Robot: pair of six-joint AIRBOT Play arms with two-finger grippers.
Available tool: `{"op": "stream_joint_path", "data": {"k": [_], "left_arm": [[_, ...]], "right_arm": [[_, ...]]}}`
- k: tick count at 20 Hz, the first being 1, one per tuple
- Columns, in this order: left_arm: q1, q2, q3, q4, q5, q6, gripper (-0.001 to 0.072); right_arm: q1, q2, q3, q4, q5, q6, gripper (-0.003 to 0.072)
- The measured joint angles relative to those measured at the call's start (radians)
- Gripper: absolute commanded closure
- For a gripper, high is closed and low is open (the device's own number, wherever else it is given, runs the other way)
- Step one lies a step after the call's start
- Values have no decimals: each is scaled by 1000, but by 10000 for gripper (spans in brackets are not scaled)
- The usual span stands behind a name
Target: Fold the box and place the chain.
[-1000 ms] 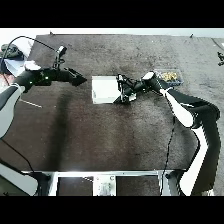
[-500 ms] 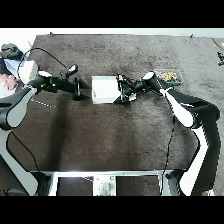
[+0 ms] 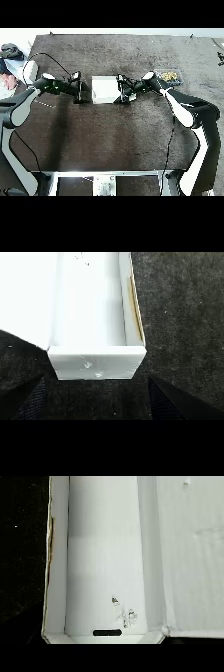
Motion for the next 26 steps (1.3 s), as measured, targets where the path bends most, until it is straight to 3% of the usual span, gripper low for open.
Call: {"op": "stream_joint_path", "data": {"k": [9, 19, 26], "left_arm": [[-35, -8, 0, -24, 2, 14, -11], [-87, -9, 0, 26, 109, 6, 5], [-93, -27, 0, -12, 129, 4, 4]], "right_arm": [[0, 0, 0, 0, 0, -1, 283], [0, 0, 0, 0, 0, 0, 283], [0, 0, 0, 0, 0, 0, 283]]}}
